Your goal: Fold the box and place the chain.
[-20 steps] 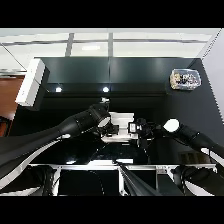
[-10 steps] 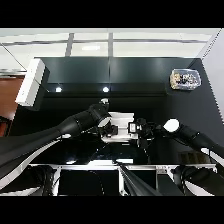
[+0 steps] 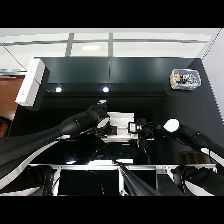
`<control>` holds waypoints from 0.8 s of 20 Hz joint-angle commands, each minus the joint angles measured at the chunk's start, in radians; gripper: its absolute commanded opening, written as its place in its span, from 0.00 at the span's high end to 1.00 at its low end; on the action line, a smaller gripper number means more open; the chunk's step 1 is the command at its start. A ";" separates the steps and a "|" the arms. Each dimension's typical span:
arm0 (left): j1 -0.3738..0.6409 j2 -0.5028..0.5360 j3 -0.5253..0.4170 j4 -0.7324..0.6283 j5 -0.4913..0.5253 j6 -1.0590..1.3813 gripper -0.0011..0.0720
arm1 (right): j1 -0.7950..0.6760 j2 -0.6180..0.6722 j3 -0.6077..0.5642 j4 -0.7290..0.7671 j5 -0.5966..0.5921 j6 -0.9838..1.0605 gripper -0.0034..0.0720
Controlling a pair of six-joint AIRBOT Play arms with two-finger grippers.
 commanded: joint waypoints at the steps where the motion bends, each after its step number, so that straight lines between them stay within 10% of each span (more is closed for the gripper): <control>1: 0.000 -0.001 -0.002 -0.017 0.028 0.003 0.94 | 0.001 0.000 0.000 0.000 0.000 -0.002 0.59; 3: 0.000 0.000 0.007 -0.017 0.028 0.003 0.90 | 0.001 0.000 0.000 -0.001 0.000 -0.002 0.59; 5: 0.000 0.000 0.018 -0.007 0.017 0.003 0.37 | 0.001 0.000 0.000 0.000 0.000 -0.002 0.59; 7: 0.000 0.000 0.019 0.009 0.003 0.003 0.21 | 0.001 0.000 0.000 0.000 0.000 -0.002 0.59; 10: 0.000 0.000 0.019 0.013 -0.014 0.002 0.37 | 0.001 0.000 0.000 -0.001 0.000 -0.002 0.59; 12: -0.001 0.000 0.019 0.013 -0.014 0.004 0.94 | 0.001 0.000 0.000 -0.001 0.000 -0.002 0.59; 16: 0.000 0.000 0.019 0.014 -0.014 0.004 0.94 | 0.001 0.000 0.000 -0.001 0.001 0.000 0.59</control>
